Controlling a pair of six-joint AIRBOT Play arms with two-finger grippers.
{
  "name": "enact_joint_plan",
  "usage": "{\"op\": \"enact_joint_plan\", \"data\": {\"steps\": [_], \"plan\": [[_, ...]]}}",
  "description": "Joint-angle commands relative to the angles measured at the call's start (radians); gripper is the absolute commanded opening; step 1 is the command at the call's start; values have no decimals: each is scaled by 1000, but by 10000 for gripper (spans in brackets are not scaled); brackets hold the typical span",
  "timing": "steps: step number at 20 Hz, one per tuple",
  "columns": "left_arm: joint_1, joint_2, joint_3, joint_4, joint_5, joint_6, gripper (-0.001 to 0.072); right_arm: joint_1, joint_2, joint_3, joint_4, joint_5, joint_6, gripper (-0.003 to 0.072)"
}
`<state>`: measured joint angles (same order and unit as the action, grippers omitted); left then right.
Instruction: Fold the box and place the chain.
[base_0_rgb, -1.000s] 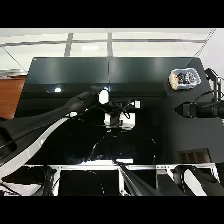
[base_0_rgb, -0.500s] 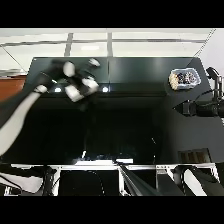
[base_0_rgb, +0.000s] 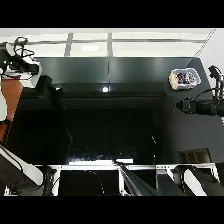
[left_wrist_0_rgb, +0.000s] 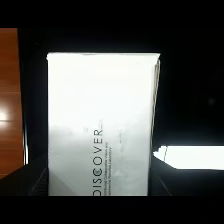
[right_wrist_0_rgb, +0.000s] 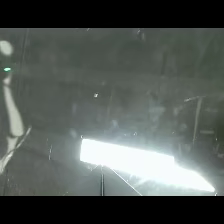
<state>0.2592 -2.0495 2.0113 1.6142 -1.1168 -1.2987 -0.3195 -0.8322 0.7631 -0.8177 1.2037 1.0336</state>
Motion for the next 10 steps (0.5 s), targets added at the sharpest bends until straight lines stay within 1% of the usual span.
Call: {"op": "enact_joint_plan", "data": {"steps": [1,3,4,5,6,7,10], "plan": [[42,-115,100,-64,24,-21,276,0,0,-10,3,-58,10,23],[26,-122,64,-76,33,-21,288,0,0,-11,5,-69,10,23],[18,-122,60,-80,30,-21,300,0,0,-11,5,-71,10,23],[6,-119,66,-79,22,-21,386,0,0,-11,5,-70,10,23],[-4,-113,75,-74,11,-23,655,0,0,-11,5,-67,10,23],[-10,-100,81,-69,-1,-32,713,0,0,-11,5,-62,10,23],[-31,-9,80,7,-50,-69,712,0,0,-11,5,-32,9,23]]}}
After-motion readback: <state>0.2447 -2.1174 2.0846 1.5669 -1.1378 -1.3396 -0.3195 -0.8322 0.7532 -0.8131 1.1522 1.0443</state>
